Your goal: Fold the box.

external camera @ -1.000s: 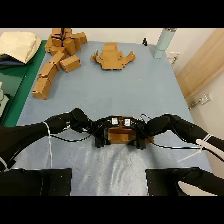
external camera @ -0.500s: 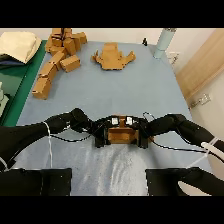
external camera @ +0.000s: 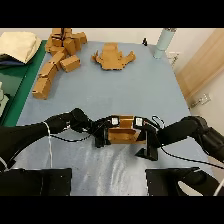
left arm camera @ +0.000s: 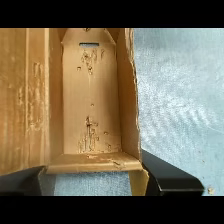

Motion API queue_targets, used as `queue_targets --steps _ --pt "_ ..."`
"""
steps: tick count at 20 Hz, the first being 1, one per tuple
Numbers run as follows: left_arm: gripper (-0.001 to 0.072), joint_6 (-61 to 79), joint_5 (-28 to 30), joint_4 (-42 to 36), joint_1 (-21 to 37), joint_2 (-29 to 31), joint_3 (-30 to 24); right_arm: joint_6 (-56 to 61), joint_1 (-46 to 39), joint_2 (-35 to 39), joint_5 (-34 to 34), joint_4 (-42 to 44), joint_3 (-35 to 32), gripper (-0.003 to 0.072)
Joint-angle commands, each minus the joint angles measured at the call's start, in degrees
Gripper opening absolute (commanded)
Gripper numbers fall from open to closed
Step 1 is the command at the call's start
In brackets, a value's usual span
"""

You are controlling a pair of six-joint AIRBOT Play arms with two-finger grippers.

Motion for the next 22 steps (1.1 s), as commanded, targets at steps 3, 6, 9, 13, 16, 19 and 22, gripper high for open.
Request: queue_targets --steps 3,6,9,13,16,19,22 --pt "0.0597 0.0 0.0 0.0 0.0 0.0 0.0 40.4 0.1 4.1 -1.0 8.5 0.0 0.0711" --pt "0.0597 0.0 0.0 0.0 0.0 0.0 0.0 55.7 0.1 3.7 7.4 8.3 0.0 0.0709" --pt "0.0597 0.0 0.0 0.0 0.0 0.0 0.0 69.2 0.0 1.6 11.5 8.7 0.0 0.0423" --pt "0.0597 0.0 0.0 0.0 0.0 0.0 0.0 73.6 0.1 -3.5 14.4 9.2 0.0 0.0132" --pt "0.0597 0.0 0.0 0.0 0.0 0.0 0.0 71.0 0.0 -6.0 18.4 10.0 0.9 0.0005" --pt "0.0597 0.0 0.0 0.0 0.0 0.0 0.0 62.9 0.0 -8.7 24.3 9.9 5.3 0.0004" --pt "0.0597 0.0 0.0 0.0 0.0 0.0 0.0 60.0 0.0 -14.2 24.8 6.8 10.8 0.0004"
